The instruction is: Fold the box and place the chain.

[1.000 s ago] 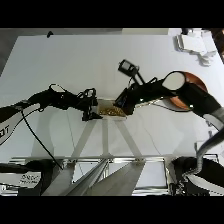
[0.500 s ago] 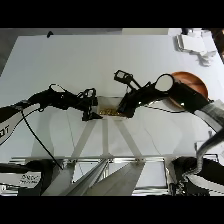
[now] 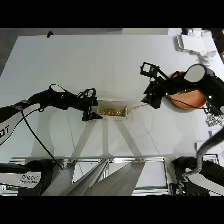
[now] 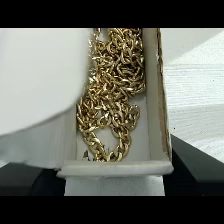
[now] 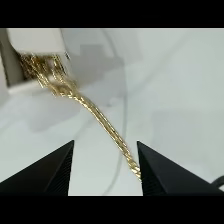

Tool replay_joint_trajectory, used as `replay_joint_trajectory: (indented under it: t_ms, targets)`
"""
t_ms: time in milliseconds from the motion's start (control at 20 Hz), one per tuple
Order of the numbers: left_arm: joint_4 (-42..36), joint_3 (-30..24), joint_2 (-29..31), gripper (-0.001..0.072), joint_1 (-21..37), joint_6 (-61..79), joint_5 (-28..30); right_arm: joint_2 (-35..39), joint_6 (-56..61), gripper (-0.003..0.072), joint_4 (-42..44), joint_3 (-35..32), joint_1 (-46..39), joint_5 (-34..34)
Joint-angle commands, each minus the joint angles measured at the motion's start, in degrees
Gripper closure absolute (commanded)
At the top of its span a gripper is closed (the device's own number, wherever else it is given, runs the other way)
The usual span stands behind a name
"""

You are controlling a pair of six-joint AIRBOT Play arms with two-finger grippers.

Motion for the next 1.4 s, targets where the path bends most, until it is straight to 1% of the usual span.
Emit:
replay_joint_trajectory:
  t_ms: [0, 100, 200, 350, 550, 650, 700, 850, 900, 950, 1150, 1250, 1350]
  targets:
    - [0.0, 0.0, 0.0, 0.0335, 0.0, 0.0, 0.0, -4.9, -14.1, 0.0217, -2.1, 0.0, -3.2, 1.2]
    - [0.0, 0.0, 0.0, 0.0335, 0.0, 0.0, 0.0, -8.7, -17.5, 0.0220, -1.8, 0.0, -2.9, 0.6]
    - [0.0, 0.0, 0.0, 0.0335, 0.0, 0.0, 0.0, -11.5, -17.4, 0.0221, -1.9, 0.0, -2.0, -1.5]
    - [0.0, 0.0, 0.0, 0.0335, 0.0, 0.0, 0.0, -14.3, -17.5, 0.0221, -1.9, 0.0, -0.1, -4.6]
    - [0.0, 0.0, 0.0, 0.0335, 0.0, 0.0, 0.0, -17.2, -17.5, 0.0221, -1.9, 0.0, 2.3, -5.7]
    - [0.0, 0.0, 0.0, 0.0335, 0.0, 0.0, 0.0, -18.9, -17.4, 0.0222, -1.9, 0.0, 3.1, -7.5]
    - [0.0, 0.0, 0.0, 0.0335, 0.0, 0.0, 0.0, -19.8, -17.0, 0.0238, -1.9, 0.0, 3.3, -8.6]
    - [0.0, 0.0, 0.0, 0.0335, 0.0, 0.0, 0.0, -21.2, -13.4, 0.0459, -2.8, 0.0, 3.7, -10.4]
    - [0.0, 0.0, 0.0, 0.0335, 0.0, 0.0, 0.0, -21.2, -12.4, 0.0595, -3.5, 0.0, 3.8, -10.3]
    - [0.0, 0.0, 0.0, 0.0335, 0.0, 0.0, 0.0, -21.2, -11.1, 0.0676, -3.9, 0.0, 3.8, -9.6]
    - [0.0, 0.0, 0.0, 0.0335, 0.0, 0.0, 0.0, -19.3, -4.9, 0.0678, -3.8, 0.0, 5.2, -5.9]
    - [0.0, 0.0, 0.0, 0.0335, 0.0, 0.0, 0.0, -16.2, -1.4, 0.0678, -2.6, 0.0, 6.0, -5.3]
    - [0.0, 0.0, 0.0, 0.0335, 0.0, 0.0, 0.0, -12.3, 4.3, 0.0679, 0.7, 0.0, 6.4, -3.6]
